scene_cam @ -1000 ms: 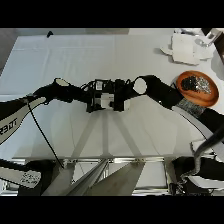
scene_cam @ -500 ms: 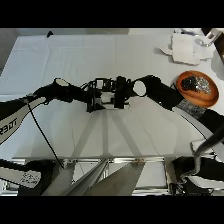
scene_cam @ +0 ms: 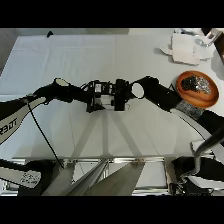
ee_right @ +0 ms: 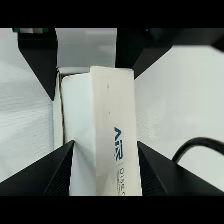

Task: Fold the box and place the chain.

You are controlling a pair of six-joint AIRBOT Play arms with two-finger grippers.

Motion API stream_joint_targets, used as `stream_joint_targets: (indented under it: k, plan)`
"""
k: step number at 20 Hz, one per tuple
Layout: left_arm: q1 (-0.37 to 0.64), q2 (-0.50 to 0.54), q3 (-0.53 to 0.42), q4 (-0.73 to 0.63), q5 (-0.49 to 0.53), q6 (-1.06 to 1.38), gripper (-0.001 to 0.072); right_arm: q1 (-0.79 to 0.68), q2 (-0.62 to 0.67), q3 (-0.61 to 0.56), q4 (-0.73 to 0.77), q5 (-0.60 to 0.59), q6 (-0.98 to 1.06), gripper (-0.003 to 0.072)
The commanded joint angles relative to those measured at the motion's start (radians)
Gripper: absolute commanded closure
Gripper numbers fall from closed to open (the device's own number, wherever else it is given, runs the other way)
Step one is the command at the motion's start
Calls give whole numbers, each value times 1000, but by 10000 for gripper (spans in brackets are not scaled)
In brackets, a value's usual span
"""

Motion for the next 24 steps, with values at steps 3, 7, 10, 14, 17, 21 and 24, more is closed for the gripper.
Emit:
stream_joint_targets:
  k: [3,7,10,14,17,21,24]
  plan:
    - [1,0,0,-1,2,0,317,10,-6,-20,3,11,11,290]
    - [1,0,0,-1,2,0,317,10,-6,-20,23,10,11,273]
    - [1,0,0,-1,2,0,317,10,-5,-20,21,4,11,201]
    - [1,0,0,-1,2,0,317,10,24,-20,18,-55,11,140]
    - [1,0,0,-1,2,0,317,10,61,-20,-7,-69,11,138]
    - [1,0,0,-1,2,0,317,9,88,-20,4,-69,73,177]
    - [1,0,0,-1,2,0,317,-35,91,-20,151,-65,320,577]
